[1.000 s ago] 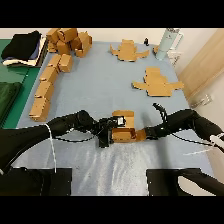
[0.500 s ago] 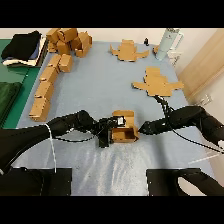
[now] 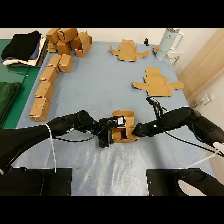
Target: Fold the box.
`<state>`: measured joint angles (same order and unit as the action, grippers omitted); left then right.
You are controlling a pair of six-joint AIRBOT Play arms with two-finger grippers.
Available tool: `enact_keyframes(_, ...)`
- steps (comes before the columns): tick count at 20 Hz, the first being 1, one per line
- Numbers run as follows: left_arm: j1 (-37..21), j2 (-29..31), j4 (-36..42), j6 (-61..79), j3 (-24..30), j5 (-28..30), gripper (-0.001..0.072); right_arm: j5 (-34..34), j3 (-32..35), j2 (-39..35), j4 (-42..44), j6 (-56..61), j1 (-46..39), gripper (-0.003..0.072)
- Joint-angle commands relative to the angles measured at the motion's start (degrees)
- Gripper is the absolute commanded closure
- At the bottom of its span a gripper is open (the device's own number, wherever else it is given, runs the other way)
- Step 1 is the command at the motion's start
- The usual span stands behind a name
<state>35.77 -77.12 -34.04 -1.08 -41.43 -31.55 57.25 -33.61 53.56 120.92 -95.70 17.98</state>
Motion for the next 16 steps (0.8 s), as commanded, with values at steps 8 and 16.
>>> enact_keyframes(8,-0.04,-0.02,-0.02,0.0,-0.04,0.02,0.0184,-0.72,-8.7,9.92,-22.14,33.57,18.45,0.0217)
enact_keyframes(16,-0.04,-0.02,0.0,0.0,-0.04,0.02,0.0185,5.75,-15.82,19.43,-28.92,44.39,19.65,0.0217)
